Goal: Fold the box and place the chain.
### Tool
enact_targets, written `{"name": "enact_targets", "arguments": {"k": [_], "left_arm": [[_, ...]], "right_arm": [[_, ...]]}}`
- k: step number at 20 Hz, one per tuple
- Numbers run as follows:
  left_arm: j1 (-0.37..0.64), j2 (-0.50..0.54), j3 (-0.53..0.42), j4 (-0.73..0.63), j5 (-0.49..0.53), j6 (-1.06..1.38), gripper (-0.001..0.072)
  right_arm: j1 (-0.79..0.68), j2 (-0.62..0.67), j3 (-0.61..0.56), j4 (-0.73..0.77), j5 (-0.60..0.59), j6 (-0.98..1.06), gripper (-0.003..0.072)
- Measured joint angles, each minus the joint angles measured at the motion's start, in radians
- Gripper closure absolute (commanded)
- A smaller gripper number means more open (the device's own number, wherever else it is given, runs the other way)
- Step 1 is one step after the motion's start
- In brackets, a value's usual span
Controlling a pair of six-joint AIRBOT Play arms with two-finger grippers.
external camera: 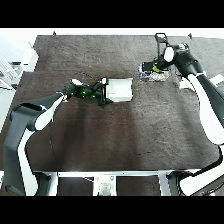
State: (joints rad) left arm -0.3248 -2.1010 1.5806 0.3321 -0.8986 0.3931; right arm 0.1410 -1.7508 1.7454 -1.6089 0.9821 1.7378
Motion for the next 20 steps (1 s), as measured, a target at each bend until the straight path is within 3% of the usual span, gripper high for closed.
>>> {"name": "enact_targets", "arguments": {"k": [5,11,15,17,18,20], "left_arm": [[0.000,0.000,0.000,0.000,0.000,0.000,0.0382],[0.000,0.000,0.000,0.000,0.000,0.000,0.0382],[0.000,0.000,0.000,0.000,0.000,0.000,0.0382],[0.000,0.000,0.000,0.000,0.000,0.000,0.0382],[0.000,0.000,0.000,0.000,0.000,0.000,0.0382],[0.000,0.000,0.000,0.000,0.000,0.000,0.0382]], "right_arm": [[-0.095,-0.112,0.071,0.187,-0.064,-0.166,0.0249],[-0.134,-0.235,0.162,0.309,-0.040,-0.329,0.0258],[-0.138,-0.272,0.179,0.332,-0.027,-0.396,0.0359],[-0.138,-0.288,0.183,0.339,-0.025,-0.415,0.0448],[-0.137,-0.295,0.183,0.342,-0.024,-0.421,0.0538],[-0.137,-0.303,0.189,0.346,-0.022,-0.431,0.0593]]}}
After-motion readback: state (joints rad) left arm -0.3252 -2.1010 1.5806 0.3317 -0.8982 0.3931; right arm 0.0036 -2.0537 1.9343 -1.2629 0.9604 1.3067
